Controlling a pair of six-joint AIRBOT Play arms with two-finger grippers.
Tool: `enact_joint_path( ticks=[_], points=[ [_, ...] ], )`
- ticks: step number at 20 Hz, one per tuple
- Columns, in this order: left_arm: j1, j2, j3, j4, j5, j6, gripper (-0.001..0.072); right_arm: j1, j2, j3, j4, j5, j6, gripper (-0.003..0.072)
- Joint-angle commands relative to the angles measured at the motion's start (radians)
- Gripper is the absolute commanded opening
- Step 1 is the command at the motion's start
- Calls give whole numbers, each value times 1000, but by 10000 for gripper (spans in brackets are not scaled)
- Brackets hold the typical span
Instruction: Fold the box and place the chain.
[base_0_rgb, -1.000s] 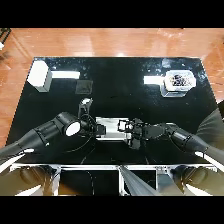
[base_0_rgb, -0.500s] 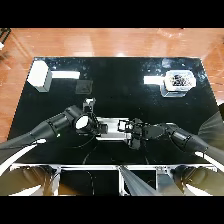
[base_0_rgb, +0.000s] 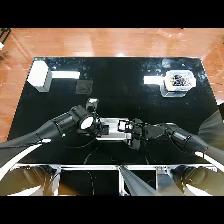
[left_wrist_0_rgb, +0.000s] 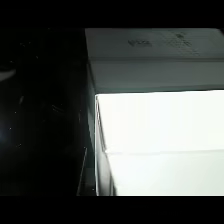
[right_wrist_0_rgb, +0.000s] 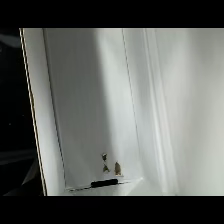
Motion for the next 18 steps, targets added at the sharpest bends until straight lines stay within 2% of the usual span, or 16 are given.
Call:
enact_joint_path(
  ticks=[1,8,11,18],
  points=[
    [-6,-5,3,27,17,-20,254,0,-1,0,0,-2,0,63],
    [-6,-43,20,23,44,-24,254,0,-1,0,0,-2,0,63],
    [-14,-74,55,26,10,-23,254,0,-1,0,0,-2,0,63],
    [-22,-79,55,24,-23,-25,254,0,-1,0,0,-2,0,63]
  ],
)
